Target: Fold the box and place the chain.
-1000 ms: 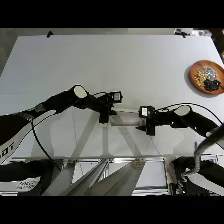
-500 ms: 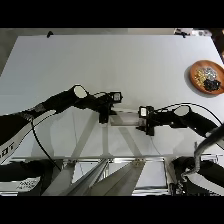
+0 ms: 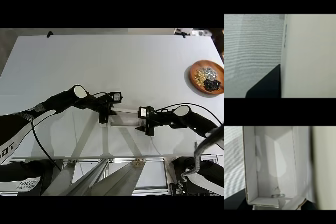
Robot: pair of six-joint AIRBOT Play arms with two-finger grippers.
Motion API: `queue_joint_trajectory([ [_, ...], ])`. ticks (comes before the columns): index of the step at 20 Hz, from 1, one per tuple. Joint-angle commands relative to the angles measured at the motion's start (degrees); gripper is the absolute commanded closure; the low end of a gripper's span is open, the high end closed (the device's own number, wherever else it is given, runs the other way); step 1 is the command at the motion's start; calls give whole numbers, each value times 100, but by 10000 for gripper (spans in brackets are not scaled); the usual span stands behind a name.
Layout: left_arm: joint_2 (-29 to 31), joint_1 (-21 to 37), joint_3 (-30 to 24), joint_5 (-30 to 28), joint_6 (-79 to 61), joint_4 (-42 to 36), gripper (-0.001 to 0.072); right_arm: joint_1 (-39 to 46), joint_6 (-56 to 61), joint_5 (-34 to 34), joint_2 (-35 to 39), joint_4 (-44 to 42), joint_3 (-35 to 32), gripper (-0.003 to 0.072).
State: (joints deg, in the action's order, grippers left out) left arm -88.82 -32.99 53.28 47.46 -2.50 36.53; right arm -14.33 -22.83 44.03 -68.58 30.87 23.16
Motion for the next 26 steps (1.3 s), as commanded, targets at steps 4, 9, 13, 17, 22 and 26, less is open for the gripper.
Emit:
queue_joint_trajectory([
  [4,2,4,7,-9,0,-4,696,-7,4,15,-2,-131,0,149],
  [9,2,4,7,-7,0,-7,696,-7,2,-9,-2,-120,0,150],
  [13,2,4,7,-9,0,-4,696,-7,0,-79,-2,-70,0,163],
  [17,2,4,7,-9,0,-4,696,-9,0,-192,-2,105,-2,225],
  [22,2,4,7,-7,0,-4,696,-13,2,-293,-2,144,-2,222],
  [26,2,4,7,-7,0,-4,696,-13,4,-310,0,144,0,202],
])
